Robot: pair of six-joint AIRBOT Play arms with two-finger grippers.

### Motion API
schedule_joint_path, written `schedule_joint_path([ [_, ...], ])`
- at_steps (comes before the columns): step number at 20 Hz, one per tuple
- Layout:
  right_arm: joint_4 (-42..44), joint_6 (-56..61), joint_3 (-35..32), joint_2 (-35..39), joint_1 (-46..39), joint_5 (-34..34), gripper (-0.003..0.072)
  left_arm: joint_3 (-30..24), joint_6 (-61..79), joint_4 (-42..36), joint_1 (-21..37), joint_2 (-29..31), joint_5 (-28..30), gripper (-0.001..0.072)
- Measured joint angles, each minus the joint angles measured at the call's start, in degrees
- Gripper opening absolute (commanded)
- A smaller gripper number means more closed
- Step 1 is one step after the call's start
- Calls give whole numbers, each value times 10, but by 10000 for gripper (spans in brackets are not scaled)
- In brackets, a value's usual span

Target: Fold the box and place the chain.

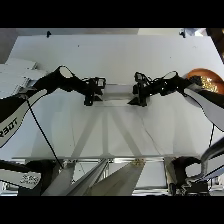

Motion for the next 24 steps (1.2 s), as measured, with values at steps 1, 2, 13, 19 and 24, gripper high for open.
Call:
schedule_joint_path([
  [1,0,-1,0,0,0,1,425,0,0,-1,-1,0,1,137],
  [2,-1,-2,0,0,0,2,425,0,0,-2,-2,0,1,139],
  [13,-2,-1,0,0,0,3,425,0,0,-18,-6,0,-14,377],
  [19,-1,0,0,0,0,2,425,0,0,-19,-6,0,-21,270],
  [24,1,0,0,0,1,0,425,0,0,-21,-1,0,-24,285],
])
